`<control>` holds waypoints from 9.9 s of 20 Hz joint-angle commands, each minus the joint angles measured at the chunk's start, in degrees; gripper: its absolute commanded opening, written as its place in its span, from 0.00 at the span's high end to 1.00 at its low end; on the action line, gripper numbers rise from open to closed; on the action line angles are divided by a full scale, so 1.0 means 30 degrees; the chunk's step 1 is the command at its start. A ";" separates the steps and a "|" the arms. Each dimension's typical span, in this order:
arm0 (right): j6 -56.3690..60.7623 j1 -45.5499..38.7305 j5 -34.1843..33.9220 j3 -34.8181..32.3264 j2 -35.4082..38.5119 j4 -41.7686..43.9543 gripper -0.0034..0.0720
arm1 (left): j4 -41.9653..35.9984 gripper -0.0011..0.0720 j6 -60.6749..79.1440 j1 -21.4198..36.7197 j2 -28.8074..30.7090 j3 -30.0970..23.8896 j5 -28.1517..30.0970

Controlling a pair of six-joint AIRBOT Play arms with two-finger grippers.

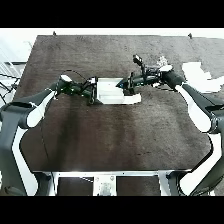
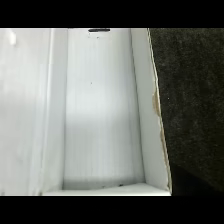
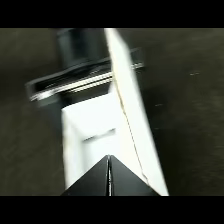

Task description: Fold the box and place the chain.

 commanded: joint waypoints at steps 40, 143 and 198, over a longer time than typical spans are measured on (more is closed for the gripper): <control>-0.2484 0.0656 -0.3483 -0.3330 0.2178 -0.8393 0.45 | -0.0007 0.25 0.0007 0.0000 -0.0015 -0.0007 -0.0015; 2.5106 0.2841 -0.7315 -0.4801 0.3432 -1.0251 0.27 | -0.0007 0.25 0.0044 0.0000 -0.0007 -0.0007 -0.0058; 4.1186 0.6353 -0.1406 0.2339 -0.0255 -2.1835 0.71 | -0.0007 0.25 0.0044 0.0000 -0.0007 -0.0007 -0.0066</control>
